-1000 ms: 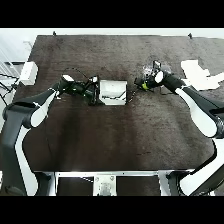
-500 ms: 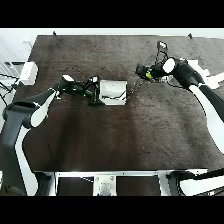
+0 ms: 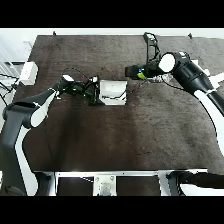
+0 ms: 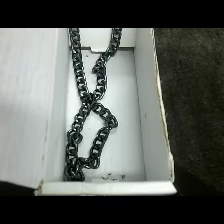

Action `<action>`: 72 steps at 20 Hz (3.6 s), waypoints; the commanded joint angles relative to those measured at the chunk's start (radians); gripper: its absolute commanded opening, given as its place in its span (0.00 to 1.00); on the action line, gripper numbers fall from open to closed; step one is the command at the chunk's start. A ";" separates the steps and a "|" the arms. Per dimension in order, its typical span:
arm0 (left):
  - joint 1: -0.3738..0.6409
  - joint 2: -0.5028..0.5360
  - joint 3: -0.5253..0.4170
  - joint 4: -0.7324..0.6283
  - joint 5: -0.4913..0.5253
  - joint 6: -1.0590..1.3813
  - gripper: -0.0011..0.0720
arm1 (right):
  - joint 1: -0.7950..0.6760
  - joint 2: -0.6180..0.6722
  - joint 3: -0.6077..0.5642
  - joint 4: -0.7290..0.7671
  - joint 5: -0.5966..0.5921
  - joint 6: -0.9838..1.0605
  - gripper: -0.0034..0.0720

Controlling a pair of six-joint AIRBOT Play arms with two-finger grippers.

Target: Fold the box and place the chain.

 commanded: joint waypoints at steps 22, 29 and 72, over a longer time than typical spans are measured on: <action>0.000 0.000 0.000 0.001 0.000 0.000 0.66 | 0.086 -0.170 -0.166 -0.024 -0.385 -0.011 0.74; 0.000 0.000 0.000 0.000 0.000 0.000 0.66 | -0.120 -0.035 -0.237 -0.185 -0.290 0.008 0.74; 0.000 0.000 0.000 0.000 -0.001 0.000 0.66 | 0.256 0.183 -0.086 -0.199 -0.179 0.016 0.06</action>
